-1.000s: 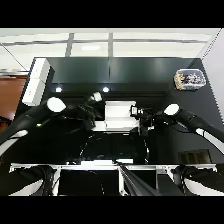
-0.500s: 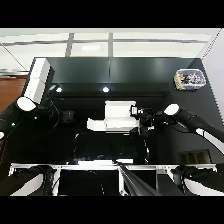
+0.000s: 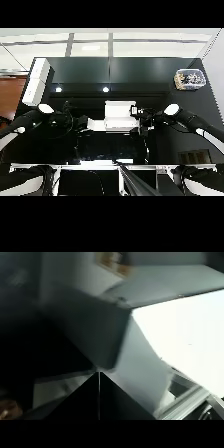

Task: Fold the box and place the chain.

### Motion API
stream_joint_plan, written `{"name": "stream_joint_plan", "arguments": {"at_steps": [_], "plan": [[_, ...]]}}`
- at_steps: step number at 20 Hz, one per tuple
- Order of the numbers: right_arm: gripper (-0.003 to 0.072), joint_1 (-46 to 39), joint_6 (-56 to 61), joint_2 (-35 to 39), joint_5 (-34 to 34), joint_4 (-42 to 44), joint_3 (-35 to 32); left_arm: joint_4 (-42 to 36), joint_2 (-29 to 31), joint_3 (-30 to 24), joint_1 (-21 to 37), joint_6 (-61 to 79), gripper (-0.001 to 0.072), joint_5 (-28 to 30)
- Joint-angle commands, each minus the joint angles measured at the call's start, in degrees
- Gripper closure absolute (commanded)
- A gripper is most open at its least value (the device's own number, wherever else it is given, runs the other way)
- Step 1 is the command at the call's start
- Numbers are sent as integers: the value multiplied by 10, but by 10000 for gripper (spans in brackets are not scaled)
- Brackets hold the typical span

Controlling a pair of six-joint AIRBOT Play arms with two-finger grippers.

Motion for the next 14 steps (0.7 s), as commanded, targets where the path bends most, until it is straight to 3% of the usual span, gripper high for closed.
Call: {"name": "stream_joint_plan", "arguments": {"at_steps": [1, 3, 4, 5, 7, 8, 14], "plan": [[556, 0, 1, 0, 0, 0, 0, -96, -15, -1, -30, 106, 683, 16], [556, 0, 1, 0, 0, 0, 0, -101, -15, 5, -23, 143, 660, 0], [556, 0, 1, 0, 0, 0, 0, -100, -15, 10, -19, 153, 579, -6], [556, 0, 1, 0, 0, 0, 0, -100, -14, 16, -14, 156, 453, -10], [556, 0, 2, 0, 0, 0, 0, -99, -14, 31, -6, 156, 111, -17], [556, 0, 2, 0, 0, 0, 0, -99, -14, 40, -2, 156, 41, -20], [556, 0, 3, 0, 0, 0, 0, -90, -14, 84, -13, 157, 33, -78]]}}
